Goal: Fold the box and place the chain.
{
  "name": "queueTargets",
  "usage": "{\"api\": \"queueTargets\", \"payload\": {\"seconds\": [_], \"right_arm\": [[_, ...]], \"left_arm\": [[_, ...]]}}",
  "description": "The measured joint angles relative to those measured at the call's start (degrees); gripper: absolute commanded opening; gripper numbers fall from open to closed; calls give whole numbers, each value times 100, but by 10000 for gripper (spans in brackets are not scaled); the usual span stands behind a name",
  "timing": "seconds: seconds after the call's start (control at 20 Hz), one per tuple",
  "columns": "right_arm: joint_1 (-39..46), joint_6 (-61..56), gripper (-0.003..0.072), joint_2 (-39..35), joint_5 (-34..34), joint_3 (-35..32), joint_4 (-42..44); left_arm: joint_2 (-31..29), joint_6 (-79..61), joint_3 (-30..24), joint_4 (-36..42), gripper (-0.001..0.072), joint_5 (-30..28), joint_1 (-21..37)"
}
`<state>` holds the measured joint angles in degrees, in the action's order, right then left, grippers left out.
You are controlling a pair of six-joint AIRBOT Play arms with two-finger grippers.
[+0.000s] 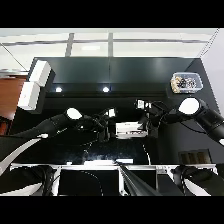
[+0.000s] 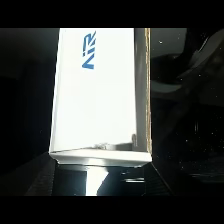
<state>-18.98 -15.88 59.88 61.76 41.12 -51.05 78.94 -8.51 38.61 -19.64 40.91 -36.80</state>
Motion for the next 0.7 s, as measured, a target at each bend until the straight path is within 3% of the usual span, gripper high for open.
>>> {"api": "queueTargets", "payload": {"seconds": [0.65, 0.7], "right_arm": [[0, -166, 277, 0, 68, 0, -17], [0, -175, 347, 0, 81, 0, -20]], "left_arm": [[0, 0, 0, -2, 289, 2, 0], [0, 0, 0, -2, 289, 2, 0]]}}
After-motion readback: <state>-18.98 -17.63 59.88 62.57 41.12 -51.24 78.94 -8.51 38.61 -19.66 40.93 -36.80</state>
